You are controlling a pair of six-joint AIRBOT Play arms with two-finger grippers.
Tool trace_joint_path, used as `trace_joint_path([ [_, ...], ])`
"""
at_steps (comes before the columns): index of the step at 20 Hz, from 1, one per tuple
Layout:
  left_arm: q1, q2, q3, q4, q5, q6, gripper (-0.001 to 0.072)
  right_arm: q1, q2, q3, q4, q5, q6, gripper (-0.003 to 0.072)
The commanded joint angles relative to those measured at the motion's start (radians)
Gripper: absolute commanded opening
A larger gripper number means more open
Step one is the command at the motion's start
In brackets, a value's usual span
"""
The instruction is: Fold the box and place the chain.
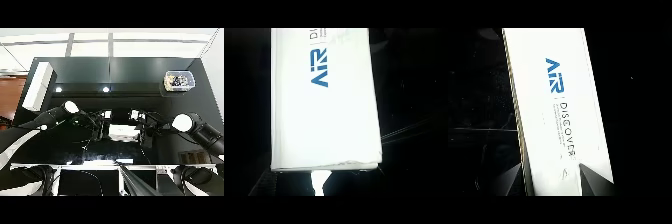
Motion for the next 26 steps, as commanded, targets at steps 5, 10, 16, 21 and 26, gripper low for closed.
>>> trace_joint_path([
  [5, 0.0, -0.001, 0.0, -0.002, -0.001, -0.005, 0.0375, 0.0, 0.017, 0.018, -0.003, 0.008, 0.074, 0.0452],
  [10, 0.0, 0.0, 0.0, 0.006, 0.006, -0.005, 0.0425, 0.0, 0.017, 0.032, 0.0, 0.008, 0.124, 0.0453],
  [16, 0.0, 0.0, 0.0, 0.006, 0.022, -0.005, 0.0425, -0.008, 0.035, 0.07, 0.002, 0.032, 0.28, 0.0453],
  [21, 0.0, 0.0, 0.0, 0.006, 0.022, -0.005, 0.0425, -0.108, 0.059, 0.075, 0.075, 0.249, 0.665, 0.0011],
  [26, 0.0, 0.0, 0.0, 0.006, 0.022, -0.005, 0.0425, -0.152, 0.057, -0.071, 0.479, 0.047, 0.716, 0.0004],
])
